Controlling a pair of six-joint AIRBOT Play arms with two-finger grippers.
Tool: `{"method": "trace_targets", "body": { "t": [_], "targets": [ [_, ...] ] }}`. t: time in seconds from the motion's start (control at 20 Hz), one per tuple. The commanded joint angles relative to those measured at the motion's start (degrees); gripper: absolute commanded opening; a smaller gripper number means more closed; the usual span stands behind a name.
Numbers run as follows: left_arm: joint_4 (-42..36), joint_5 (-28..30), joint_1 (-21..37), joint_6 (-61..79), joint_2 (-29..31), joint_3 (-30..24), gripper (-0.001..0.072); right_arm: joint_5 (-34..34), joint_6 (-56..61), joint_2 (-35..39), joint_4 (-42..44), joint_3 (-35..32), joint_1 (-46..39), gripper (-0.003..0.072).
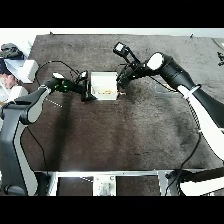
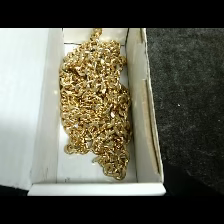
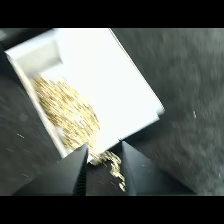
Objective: Fold the box and place the chain.
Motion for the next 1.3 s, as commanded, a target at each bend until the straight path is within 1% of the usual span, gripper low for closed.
{"method": "trace_targets", "body": {
  "t": [0.0, 0.05, 0.15, 0.35, 0.85, 1.0, 1.05, 1.1, 1.15, 1.2, 1.25],
  "targets": [
    [0.00, 0.00, 0.00, 0.02, 0.02, 0.02, 0.0227, 0.02, -1.25, -5.11, -2.29, -0.15, -1.97, 0.0258],
    [0.00, 0.02, 0.00, 0.02, 0.02, 0.02, 0.0227, 0.24, -2.10, -6.88, -2.32, -0.15, -2.45, 0.0259],
    [0.00, 0.00, 0.00, 0.02, 0.02, 0.02, 0.0227, 0.74, -4.59, -10.05, -2.29, -0.15, -3.23, 0.0296],
    [0.02, 0.00, 0.00, 0.02, 0.02, 0.02, 0.0226, 1.09, -7.96, -13.29, -2.27, -0.04, -3.50, 0.0296],
    [0.00, 0.02, 0.00, 0.02, 0.02, 0.02, 0.0227, 0.96, -9.01, -15.26, -2.21, -0.02, -4.48, 0.0290],
    [0.00, 0.00, 0.00, 0.02, 0.02, 0.02, 0.0227, 1.16, -9.25, -16.55, -1.84, -0.02, -4.66, 0.0243],
    [0.02, 0.00, 0.00, 0.02, 0.02, 0.02, 0.0226, 1.86, -10.58, -16.59, -1.33, -0.02, -4.63, 0.0110],
    [0.00, 0.00, 0.00, 0.02, 0.02, 0.02, 0.0226, 3.23, -12.37, -16.35, -0.17, 0.02, -4.66, 0.0056],
    [0.00, 0.00, 0.00, 0.02, 0.02, 0.02, 0.0226, 4.94, -13.60, -15.85, 0.79, 0.02, -4.63, 0.0055],
    [0.00, 0.00, 0.00, 0.02, 0.02, 0.02, 0.0227, 6.67, -14.19, -15.02, 1.14, 0.02, -4.63, -0.0004],
    [0.00, 0.00, 0.00, 0.02, 0.02, 0.02, 0.0227, 8.15, -14.58, -13.88, 2.12, 0.04, -4.63, -0.0012]
  ]
}}
